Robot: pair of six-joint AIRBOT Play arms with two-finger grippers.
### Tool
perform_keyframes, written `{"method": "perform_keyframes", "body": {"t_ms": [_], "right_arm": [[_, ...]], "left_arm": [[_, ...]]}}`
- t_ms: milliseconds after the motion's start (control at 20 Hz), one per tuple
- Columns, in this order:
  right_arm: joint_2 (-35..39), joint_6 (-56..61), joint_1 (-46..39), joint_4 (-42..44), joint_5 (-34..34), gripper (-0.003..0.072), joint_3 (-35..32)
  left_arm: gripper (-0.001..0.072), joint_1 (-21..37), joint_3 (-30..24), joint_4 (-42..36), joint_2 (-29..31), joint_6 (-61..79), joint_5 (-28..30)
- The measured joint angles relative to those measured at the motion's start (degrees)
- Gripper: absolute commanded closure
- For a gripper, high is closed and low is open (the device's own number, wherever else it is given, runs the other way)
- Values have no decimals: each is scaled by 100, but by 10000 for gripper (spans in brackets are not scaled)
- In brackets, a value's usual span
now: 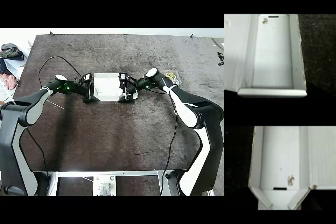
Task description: Fold the box and place the chain.
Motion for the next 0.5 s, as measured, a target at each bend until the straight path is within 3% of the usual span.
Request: {"method": "perform_keyframes", "body": {"t_ms": [450,500], "right_arm": [[623,332,-339,-216,201,-31,0],[719,411,-343,-197,234,20,0]], "left_arm": [[173,0,0,7,2,-2,-9],[173,0,0,7,2,-2,-11]]}}
